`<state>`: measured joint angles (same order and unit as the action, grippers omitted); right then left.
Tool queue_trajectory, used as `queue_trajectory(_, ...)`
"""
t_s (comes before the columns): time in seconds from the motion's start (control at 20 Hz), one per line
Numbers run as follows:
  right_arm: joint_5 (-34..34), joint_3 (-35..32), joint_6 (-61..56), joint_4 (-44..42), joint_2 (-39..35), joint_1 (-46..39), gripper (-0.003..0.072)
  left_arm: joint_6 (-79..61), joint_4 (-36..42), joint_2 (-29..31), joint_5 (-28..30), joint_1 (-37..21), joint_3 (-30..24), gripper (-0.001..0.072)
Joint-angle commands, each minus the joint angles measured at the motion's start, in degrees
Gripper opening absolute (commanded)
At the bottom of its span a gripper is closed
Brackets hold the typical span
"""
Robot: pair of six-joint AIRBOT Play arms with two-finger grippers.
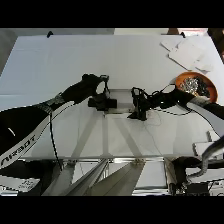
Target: Fold the box and place the chain.
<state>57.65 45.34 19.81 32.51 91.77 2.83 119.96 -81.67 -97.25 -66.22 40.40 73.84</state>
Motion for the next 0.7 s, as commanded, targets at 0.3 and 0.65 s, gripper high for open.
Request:
queue_trajectory(0.3, 0.0, 0.1, 0.2, 0.0, 0.0, 0.0, 0.0459, -2.9, 1.2, 5.3, -0.7, -1.9, 0.1, 0.0295)
queue_trajectory(0.65, 0.0, 0.1, 0.2, 0.1, 0.0, 0.0, 0.0459, -19.8, 10.4, 14.8, -7.9, -8.8, 0.0, 0.0295)
